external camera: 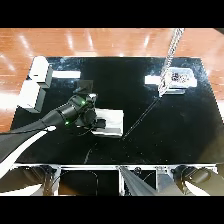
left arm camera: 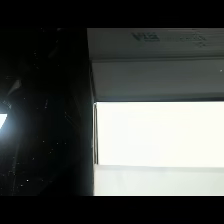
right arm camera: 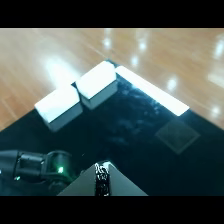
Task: Fold the box and place the chain.
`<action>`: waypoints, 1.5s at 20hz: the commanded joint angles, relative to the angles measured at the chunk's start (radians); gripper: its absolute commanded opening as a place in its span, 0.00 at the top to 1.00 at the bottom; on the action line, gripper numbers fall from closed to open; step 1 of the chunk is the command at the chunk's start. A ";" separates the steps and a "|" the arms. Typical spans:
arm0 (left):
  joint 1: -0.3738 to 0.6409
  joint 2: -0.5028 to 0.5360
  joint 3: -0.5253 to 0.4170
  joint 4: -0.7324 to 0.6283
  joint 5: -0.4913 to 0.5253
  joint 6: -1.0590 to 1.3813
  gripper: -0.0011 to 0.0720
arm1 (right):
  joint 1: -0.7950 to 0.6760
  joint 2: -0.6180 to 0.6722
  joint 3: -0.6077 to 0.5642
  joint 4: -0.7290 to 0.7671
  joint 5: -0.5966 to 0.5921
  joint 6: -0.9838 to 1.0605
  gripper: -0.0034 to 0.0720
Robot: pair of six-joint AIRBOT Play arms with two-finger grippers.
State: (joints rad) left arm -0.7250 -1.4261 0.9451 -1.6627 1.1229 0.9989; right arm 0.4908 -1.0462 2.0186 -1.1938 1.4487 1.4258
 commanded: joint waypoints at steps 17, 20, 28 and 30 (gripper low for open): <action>-0.001 0.000 0.000 0.000 -0.002 0.000 0.95 | 0.259 -0.002 -0.449 0.148 -0.048 0.096 0.90; -0.001 0.000 0.000 0.000 -0.002 0.000 0.95 | 0.279 -0.003 -0.515 0.150 -0.079 0.096 0.90; -0.001 0.000 0.000 0.000 -0.001 0.000 0.95 | 0.271 -0.127 -0.600 0.111 -0.219 0.055 0.90; -0.001 0.000 0.000 0.000 0.000 0.000 0.95 | 0.269 -0.174 -0.600 0.009 -0.201 0.089 0.90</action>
State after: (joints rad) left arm -0.7250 -1.4261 0.9451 -1.6623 1.1217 0.9989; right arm 0.7609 -1.1629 1.4258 -1.0927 1.2560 1.4982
